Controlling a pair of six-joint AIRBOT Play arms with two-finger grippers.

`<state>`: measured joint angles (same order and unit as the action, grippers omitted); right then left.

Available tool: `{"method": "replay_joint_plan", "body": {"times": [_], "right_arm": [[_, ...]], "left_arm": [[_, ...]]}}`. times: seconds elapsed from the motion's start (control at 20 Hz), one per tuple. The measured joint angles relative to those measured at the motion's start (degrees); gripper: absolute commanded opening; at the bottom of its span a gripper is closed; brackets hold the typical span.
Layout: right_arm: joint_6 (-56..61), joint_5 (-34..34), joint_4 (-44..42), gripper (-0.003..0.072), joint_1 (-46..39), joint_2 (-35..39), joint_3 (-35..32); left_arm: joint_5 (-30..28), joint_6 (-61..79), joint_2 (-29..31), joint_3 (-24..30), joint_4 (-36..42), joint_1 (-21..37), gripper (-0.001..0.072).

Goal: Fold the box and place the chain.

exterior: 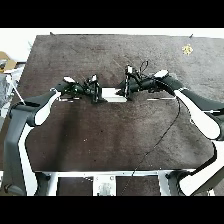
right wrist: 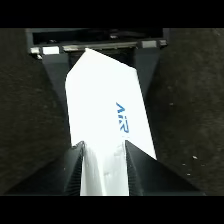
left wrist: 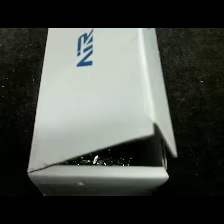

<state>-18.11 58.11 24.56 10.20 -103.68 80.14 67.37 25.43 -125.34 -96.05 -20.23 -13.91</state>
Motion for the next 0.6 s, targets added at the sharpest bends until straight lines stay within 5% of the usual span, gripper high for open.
{"method": "replay_joint_plan", "body": {"times": [0.6], "right_arm": [[2.73,0.57,4.04,0.0208,0.00,0.00,2.12]], "left_arm": [[0.00,0.13,0.02,0.00,-0.02,0.00,0.0354]]}}
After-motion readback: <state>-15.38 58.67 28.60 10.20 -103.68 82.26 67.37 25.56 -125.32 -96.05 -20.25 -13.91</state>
